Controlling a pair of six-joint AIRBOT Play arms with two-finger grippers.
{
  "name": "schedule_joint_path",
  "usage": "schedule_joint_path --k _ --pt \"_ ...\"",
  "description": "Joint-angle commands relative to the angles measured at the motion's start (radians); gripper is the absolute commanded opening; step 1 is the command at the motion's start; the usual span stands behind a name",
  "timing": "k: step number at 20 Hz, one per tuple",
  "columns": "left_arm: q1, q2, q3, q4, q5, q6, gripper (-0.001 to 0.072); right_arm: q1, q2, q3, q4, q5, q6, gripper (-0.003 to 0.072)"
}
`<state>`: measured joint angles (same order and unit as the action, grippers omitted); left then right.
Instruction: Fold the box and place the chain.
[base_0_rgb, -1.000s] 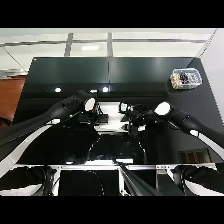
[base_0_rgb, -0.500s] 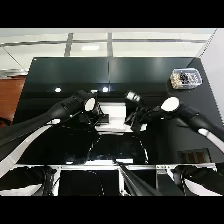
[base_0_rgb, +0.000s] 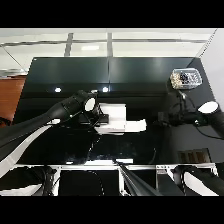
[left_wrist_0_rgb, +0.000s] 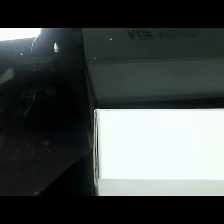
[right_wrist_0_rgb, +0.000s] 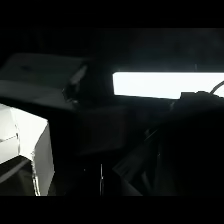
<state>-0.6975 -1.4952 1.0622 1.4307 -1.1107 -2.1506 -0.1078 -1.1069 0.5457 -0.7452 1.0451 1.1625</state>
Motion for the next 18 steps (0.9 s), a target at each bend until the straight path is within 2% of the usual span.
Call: schedule_joint_path --k 1,5,7,8,9,10,13,18 --pt "0.0 0.001 0.0 0.0 -0.001 0.0 0.0028 0.059 -0.08 -0.08 0.122 -0.04 0.05 0.0013" --pt "0.0 0.001 0.0 0.0 -0.001 0.0 0.0028 0.227 -0.16 -0.064 0.33 -0.094 -0.08 0.0014" --pt "0.0 0.001 0.0 0.0 0.0 0.0 0.0028 0.251 -0.163 -0.014 0.322 -0.076 -0.097 0.0016" --pt "0.0 0.001 0.0 0.0 0.0 0.0 0.0028 0.251 -0.163 0.02 0.31 -0.042 -0.098 0.0175" --pt "0.0 0.001 0.0 0.0 0.002 0.0 0.0028 0.251 -0.163 0.056 0.289 0.003 -0.098 0.0453" --pt "0.0 0.001 0.0 0.0 0.003 0.0 0.0027 0.251 -0.163 0.096 0.267 0.056 -0.098 0.0492" --pt "0.0 0.001 0.0 0.0 0.003 0.0 0.0028 0.272 -0.163 0.157 0.275 0.113 -0.092 0.0472" --pt "0.0 0.001 0.0 0.0 0.003 0.0 0.0028 0.384 -0.164 0.214 0.258 0.026 -0.029 0.0471"
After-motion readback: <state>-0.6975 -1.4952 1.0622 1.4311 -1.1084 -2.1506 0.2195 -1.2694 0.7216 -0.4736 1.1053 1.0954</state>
